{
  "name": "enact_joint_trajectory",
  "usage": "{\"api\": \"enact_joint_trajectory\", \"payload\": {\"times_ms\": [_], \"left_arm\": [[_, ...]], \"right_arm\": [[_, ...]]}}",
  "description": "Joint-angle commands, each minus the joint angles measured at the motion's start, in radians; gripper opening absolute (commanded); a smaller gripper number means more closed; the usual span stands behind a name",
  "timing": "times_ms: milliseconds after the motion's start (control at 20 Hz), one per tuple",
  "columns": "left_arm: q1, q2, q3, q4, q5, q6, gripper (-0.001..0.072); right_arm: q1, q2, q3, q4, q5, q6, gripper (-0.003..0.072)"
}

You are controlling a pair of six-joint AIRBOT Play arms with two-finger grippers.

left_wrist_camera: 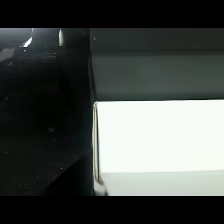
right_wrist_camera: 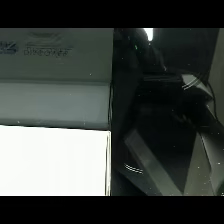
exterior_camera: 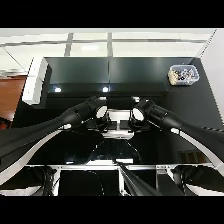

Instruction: Fold the box and place the chain.

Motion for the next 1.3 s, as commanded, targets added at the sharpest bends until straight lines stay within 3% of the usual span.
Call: {"api": "enact_joint_trajectory", "payload": {"times_ms": [0,200,250,300,650,750,850,1250], "left_arm": [[0.001,0.0,0.0,0.003,0.0,0.002,0.0028],[0.001,0.0,0.0,0.003,0.0,0.002,0.0028],[0.001,0.0,0.0,0.003,0.0,0.002,0.0028],[0.001,0.0,0.0,0.003,0.0,0.002,0.0028],[0.001,0.0,0.0,0.003,0.003,0.002,0.0028],[0.001,0.0,0.0,0.003,0.003,0.002,0.0027],[0.001,0.0,0.0,0.003,0.003,0.002,0.0027],[0.001,0.0,0.0,0.003,0.0,0.002,0.0028]], "right_arm": [[0.001,-0.002,0.0,0.008,0.0,0.013,0.0018],[0.001,-0.001,0.0,0.016,0.0,0.014,0.0033],[0.001,-0.002,0.0,0.018,-0.008,0.014,0.0189],[0.001,-0.001,0.0,0.018,-0.01,0.014,0.0277],[0.001,-0.009,0.0,0.01,-0.007,0.014,0.0275],[0.001,-0.015,0.0,0.013,-0.004,0.014,0.0237],[0.001,-0.015,0.0,0.013,-0.008,0.006,0.0018],[0.0,-0.013,0.0,0.01,-0.005,0.007,0.0033]]}}
